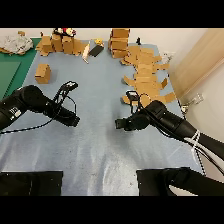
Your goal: Fold the box.
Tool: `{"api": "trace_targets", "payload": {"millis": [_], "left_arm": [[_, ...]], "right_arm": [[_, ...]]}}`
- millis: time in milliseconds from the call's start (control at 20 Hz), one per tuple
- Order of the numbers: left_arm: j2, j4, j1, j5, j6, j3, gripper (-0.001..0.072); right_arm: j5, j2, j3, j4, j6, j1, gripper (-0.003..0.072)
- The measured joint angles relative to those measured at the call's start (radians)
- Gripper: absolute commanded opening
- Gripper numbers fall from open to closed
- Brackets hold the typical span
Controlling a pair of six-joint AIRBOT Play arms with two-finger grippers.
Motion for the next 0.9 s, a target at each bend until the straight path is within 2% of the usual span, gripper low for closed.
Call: {"api": "trace_targets", "payload": {"millis": [400, 900], "left_arm": [[0.000, 0.000, 0.000, 0.000, 0.000, 0.000, 0.0011], [0.000, 0.000, 0.000, 0.001, 0.000, 0.000, 0.0011]], "right_arm": [[0.003, 0.000, 0.000, 0.000, 0.000, 0.000, 0.0002], [0.101, 0.000, 0.003, -0.008, 0.004, 0.000, 0.0002]]}}
